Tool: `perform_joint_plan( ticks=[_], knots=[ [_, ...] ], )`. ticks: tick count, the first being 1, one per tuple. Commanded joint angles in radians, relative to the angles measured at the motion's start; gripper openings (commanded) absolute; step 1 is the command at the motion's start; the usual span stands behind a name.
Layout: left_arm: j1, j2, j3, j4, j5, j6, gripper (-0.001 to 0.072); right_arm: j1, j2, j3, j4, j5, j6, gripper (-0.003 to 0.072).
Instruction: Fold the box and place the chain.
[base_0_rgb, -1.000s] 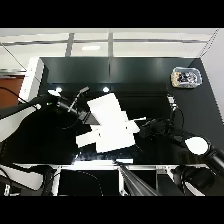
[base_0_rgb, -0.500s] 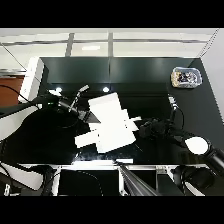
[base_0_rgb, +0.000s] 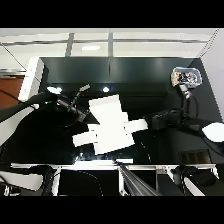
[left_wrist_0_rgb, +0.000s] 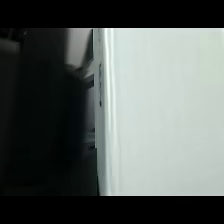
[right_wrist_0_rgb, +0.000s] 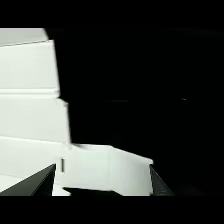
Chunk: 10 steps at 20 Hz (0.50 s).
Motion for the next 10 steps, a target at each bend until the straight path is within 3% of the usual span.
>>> perform_joint_plan(
  ticks=[1, 5, 8, 10],
  knots=[
    [-0.034, 0.149, -0.048, 0.045, 0.137, 0.056, 0.0019, -0.134, 0.001, 0.103, -0.211, 0.172, 0.000, 0.0678],
    [-0.074, 0.314, -0.218, -0.091, 0.261, 0.293, 0.0020, -0.158, 0.001, 0.146, -0.135, 0.172, -0.001, 0.0678],
    [-0.137, 0.331, -0.258, -0.026, 0.331, 0.498, 0.0020, -0.158, 0.001, 0.146, -0.137, 0.143, 0.000, 0.0678],
    [-0.195, 0.330, -0.258, 0.002, 0.444, 0.584, 0.0021, -0.157, 0.001, 0.146, -0.129, 0.125, 0.000, 0.0678]
  ],
)
